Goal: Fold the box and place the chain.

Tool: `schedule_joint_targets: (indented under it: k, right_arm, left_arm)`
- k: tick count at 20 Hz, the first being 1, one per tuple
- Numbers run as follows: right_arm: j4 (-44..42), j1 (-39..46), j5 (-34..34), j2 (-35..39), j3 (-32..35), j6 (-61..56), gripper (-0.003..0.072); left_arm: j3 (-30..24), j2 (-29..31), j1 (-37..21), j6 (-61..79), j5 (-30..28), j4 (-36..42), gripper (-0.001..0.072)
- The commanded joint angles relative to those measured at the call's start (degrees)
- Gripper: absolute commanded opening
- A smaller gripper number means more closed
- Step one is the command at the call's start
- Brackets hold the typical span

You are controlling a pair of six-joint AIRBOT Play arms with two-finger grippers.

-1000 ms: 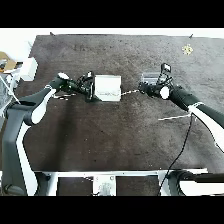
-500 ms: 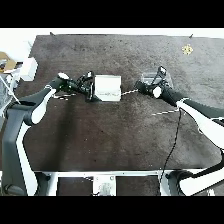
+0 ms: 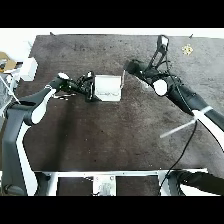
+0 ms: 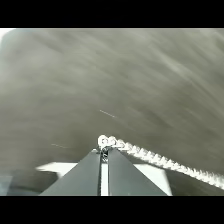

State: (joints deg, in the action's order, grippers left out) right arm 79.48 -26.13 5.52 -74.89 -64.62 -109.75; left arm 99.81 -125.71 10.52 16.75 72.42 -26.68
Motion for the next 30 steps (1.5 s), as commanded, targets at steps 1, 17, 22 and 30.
schedule_joint_targets:
  k: [1, 17, 22, 30]
  right_arm:
    - [0.6, -6.8, -7.9, 3.8, -1.8, 0.7, 0.0001]
    - [0.4, -4.5, 4.3, -5.9, 4.0, 0.5, 0.0178]
    - [7.1, 8.2, 22.0, -1.4, 4.4, 0.5, 0.0275]
    - [-2.0, 18.4, 10.1, -16.3, 6.1, 0.5, 0.0277]
  left_arm:
    - [0.1, 0.0, 0.0, 0.0, 0.0, 0.0, 0.0285]
    - [0.1, 0.0, 0.0, 0.0, 0.0, 0.0, 0.0285]
    - [0.1, 0.0, 0.0, 0.0, 0.0, 0.0, 0.0285]
    - [0.1, 0.0, 0.0, 0.0, 0.0, 0.1, 0.0285]
